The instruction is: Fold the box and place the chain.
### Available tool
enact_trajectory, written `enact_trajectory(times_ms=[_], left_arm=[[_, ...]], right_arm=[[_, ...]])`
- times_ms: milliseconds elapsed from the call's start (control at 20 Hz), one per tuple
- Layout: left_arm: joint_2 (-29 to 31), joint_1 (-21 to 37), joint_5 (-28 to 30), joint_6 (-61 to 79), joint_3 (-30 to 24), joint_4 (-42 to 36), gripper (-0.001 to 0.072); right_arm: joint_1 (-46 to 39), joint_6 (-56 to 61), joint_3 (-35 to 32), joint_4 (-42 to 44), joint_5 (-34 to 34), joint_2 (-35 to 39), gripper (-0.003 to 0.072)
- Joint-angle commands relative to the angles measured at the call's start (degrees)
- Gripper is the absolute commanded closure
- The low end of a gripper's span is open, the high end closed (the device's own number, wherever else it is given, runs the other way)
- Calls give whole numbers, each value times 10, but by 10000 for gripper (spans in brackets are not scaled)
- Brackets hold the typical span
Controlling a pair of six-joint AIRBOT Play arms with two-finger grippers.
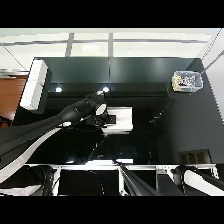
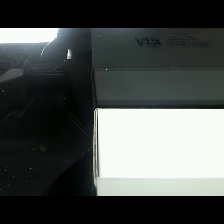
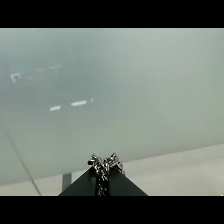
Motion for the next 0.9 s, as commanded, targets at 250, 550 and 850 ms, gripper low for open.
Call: enact_trajectory(times_ms=[250,550,850], left_arm=[[0,0,0,0,0,0,681],[0,0,0,0,0,0,681],[0,0,0,0,0,0,680]], right_arm=[[38,-67,-118,152,188,105,677],[198,-97,-177,172,343,110,677],[248,-137,-322,218,351,110,679]])
